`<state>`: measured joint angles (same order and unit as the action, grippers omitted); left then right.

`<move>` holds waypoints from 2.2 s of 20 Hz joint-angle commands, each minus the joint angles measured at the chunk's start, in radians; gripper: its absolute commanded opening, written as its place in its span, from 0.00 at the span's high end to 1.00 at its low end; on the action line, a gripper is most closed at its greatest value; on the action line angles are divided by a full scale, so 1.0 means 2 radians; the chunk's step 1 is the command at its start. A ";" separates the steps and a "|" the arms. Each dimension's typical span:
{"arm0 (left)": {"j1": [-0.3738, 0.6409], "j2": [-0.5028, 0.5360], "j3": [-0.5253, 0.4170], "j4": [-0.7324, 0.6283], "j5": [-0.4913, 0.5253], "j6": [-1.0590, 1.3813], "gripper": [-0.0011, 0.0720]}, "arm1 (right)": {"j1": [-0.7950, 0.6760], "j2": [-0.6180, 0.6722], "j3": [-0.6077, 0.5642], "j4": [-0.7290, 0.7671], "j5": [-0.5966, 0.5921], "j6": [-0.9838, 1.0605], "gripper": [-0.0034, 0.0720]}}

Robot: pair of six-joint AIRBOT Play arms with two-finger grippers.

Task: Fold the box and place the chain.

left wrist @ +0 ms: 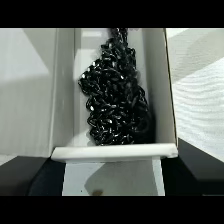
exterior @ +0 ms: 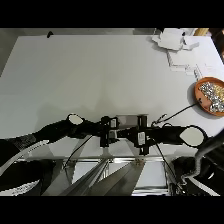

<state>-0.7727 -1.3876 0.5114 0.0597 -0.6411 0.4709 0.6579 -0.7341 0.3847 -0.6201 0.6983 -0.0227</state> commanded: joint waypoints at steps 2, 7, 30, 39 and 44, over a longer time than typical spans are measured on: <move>0.000 0.000 0.000 0.000 0.000 0.000 0.70 | 0.006 -0.008 0.015 -0.093 -0.014 0.038 0.79; 0.000 0.000 0.000 0.000 0.000 0.000 0.70 | -0.121 0.037 0.037 -0.226 0.148 0.076 0.78; 0.000 0.000 0.000 0.000 0.000 0.000 0.70 | -0.264 -0.138 0.001 -0.163 0.137 -0.124 0.82; 0.000 0.000 0.000 0.000 0.000 0.000 0.70 | -0.264 0.066 0.001 -0.214 0.155 -0.005 0.94; 0.000 0.000 0.000 0.000 0.000 0.000 0.70 | -0.242 0.125 0.001 -0.044 0.208 -0.006 0.94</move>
<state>-0.7727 -1.3876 0.5114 0.0601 -0.6415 0.4709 0.1448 -0.5499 0.3866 -0.8898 1.0660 -0.0540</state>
